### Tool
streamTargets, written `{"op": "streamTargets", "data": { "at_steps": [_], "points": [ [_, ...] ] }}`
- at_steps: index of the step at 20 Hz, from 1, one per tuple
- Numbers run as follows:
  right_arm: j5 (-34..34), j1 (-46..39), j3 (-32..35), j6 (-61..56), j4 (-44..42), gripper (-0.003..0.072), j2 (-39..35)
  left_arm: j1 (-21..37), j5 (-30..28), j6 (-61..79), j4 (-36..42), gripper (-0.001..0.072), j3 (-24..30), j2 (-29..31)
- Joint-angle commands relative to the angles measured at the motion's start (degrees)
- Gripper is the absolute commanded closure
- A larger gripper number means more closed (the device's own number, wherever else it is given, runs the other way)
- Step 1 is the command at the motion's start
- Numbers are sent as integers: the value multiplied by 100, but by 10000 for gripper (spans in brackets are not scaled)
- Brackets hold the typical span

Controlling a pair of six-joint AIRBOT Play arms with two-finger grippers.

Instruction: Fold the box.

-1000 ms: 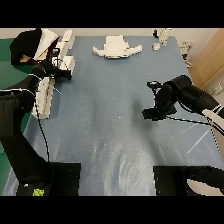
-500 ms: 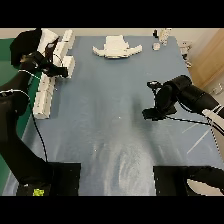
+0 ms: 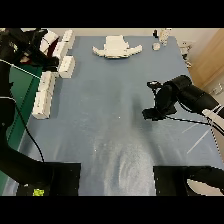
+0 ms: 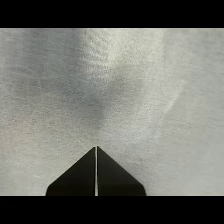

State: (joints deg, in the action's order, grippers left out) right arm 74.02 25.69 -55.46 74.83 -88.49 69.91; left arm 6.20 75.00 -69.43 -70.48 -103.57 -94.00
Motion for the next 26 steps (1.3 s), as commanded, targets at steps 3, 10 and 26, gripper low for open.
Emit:
{"op": "streamTargets", "data": {
  "at_steps": [3,10,26],
  "points": [
    [-2,-2,-4,-2,-2,670,2,-461,623,-321,9,702,262,986],
    [-2,-2,-4,-2,-2,670,2,-1451,-619,-979,-249,702,3176,3394],
    [-2,-2,-4,-2,-2,670,2,-2492,-1803,-2321,-282,697,7001,5788]
  ]
}}
